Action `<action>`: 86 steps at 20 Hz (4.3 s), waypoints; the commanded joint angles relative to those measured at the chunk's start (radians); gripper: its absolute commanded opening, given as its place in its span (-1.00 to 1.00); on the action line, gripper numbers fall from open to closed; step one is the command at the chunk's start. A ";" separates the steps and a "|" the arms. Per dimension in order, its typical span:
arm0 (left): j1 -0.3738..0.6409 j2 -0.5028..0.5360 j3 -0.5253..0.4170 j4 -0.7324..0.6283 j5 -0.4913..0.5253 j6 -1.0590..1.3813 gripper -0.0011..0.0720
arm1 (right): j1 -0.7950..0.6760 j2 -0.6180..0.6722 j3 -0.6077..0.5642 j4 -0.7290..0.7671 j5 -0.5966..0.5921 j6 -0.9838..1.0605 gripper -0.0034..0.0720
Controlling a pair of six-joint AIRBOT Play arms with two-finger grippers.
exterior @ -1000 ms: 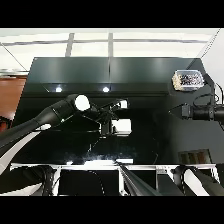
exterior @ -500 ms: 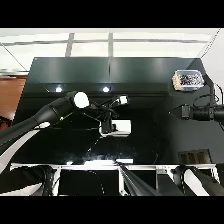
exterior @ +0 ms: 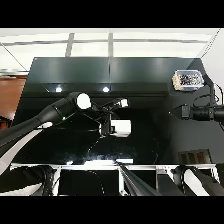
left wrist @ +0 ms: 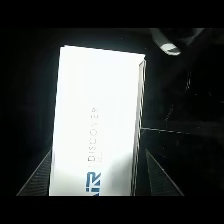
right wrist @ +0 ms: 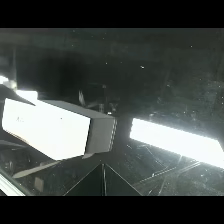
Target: Fold the box and place the chain.
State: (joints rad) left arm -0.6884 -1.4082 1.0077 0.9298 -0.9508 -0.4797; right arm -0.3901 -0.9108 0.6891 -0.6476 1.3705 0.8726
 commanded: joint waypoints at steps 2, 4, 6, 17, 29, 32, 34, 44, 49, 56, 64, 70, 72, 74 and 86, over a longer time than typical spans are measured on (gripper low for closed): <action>-0.017 -0.004 0.001 0.022 0.006 0.001 0.98 | 0.000 0.001 -0.001 0.000 -0.001 0.001 -0.89; -0.030 -0.004 0.001 0.056 0.008 0.001 0.98 | 0.000 0.001 -0.001 0.000 -0.001 0.003 -0.89; -0.042 -0.004 0.001 0.088 0.009 0.001 0.98 | 0.000 0.001 -0.001 0.000 -0.001 0.003 -0.89; -0.124 -0.069 -0.008 0.158 0.139 -0.065 0.96 | 0.000 0.001 0.000 0.000 0.012 0.010 -0.89; 0.226 0.069 0.006 0.323 -0.008 -0.327 -0.52 | 0.000 0.001 0.000 0.001 0.021 0.011 -0.89; 0.534 0.071 0.058 0.331 0.016 -0.400 -0.52 | 0.000 0.001 0.000 0.003 0.019 0.021 -0.89; 0.722 0.055 0.096 0.328 0.093 -0.464 -0.53 | 0.000 0.001 0.000 0.010 0.017 0.026 -0.89; 1.020 -0.462 0.700 0.360 0.065 -0.576 -0.47 | 0.000 0.001 0.000 0.052 0.035 0.093 -0.88; 1.009 -0.625 0.880 0.419 0.004 -0.607 -0.44 | 0.000 0.001 0.000 0.053 -0.026 0.105 -0.89; 1.010 -0.579 1.101 0.467 -0.320 -0.857 0.97 | 0.000 0.001 0.020 0.053 0.005 0.103 -0.89; 0.915 0.040 0.401 0.319 -0.177 -0.949 -0.90 | 0.112 0.036 0.116 0.149 -0.097 0.017 -0.89; 0.697 0.664 -0.409 0.293 0.260 -0.821 -0.90 | 0.375 0.074 0.073 -0.658 -0.702 0.362 -0.89; 0.701 0.760 -0.520 0.294 0.293 -0.821 -0.90 | 0.367 0.074 0.027 -0.665 -0.811 0.366 -0.89; 0.705 0.806 -0.541 0.293 0.283 -0.821 -0.90 | 0.365 0.074 0.006 -0.678 -0.829 0.364 -0.88; 0.705 0.836 -0.541 0.291 0.290 -0.822 -0.89 | 0.365 0.075 0.007 -0.681 -0.829 0.365 -0.88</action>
State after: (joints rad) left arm 0.0166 -0.5755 0.4698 1.2209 -0.6655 -1.3014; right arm -0.0261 -0.8368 0.6968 -1.3247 0.5465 1.2354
